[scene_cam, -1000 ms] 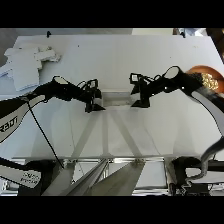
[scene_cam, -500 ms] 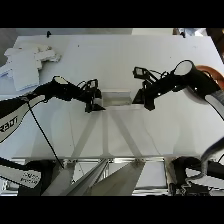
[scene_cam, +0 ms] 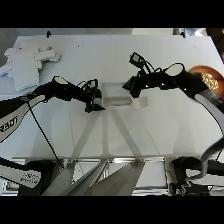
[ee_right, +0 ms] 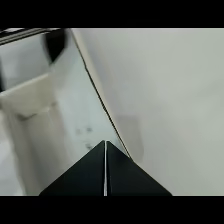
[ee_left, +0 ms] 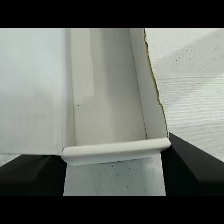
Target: Fold the box and place the chain.
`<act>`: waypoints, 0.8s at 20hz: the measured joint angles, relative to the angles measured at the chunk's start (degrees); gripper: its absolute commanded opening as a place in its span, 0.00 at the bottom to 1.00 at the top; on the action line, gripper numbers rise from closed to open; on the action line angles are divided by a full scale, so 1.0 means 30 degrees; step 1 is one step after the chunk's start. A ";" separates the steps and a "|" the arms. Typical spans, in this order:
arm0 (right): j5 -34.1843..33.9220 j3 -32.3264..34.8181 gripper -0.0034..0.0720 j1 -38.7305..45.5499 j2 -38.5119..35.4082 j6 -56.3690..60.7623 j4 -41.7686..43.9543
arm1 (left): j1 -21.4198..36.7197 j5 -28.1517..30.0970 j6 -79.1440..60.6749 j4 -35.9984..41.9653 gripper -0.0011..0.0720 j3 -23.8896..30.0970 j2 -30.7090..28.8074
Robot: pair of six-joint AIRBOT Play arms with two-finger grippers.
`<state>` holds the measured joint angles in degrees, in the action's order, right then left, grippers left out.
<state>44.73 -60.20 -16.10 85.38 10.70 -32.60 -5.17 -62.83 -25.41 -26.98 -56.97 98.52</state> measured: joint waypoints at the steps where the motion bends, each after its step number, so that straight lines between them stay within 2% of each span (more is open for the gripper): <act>1: -0.0699 0.0000 0.05 -0.0044 0.0364 0.0000 0.0102 | 0.0000 0.0000 0.0000 0.0000 0.40 0.0000 0.0000; 4: -0.1727 0.0000 0.05 -0.0131 0.1464 0.0007 0.0291 | 0.0000 0.0000 0.0029 0.0015 0.40 0.0000 0.0000; 9: -0.1887 0.0000 0.05 -0.0240 0.1836 0.0007 0.0342 | 0.0000 0.0007 0.0044 0.0007 0.40 0.0000 0.0000; 12: -0.1362 0.0015 0.05 -0.0262 0.0823 0.0007 0.0313 | 0.0000 0.0007 -0.0022 -0.0015 0.40 0.0000 0.0000; 16: -0.0714 0.0000 0.05 -0.0240 -0.1843 0.0007 -0.0823 | 0.0000 0.0007 -0.0044 -0.0015 0.40 0.0000 0.0000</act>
<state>42.59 -60.20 -16.82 79.85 10.72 -35.07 -5.17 -62.81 -25.54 -27.03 -56.97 98.52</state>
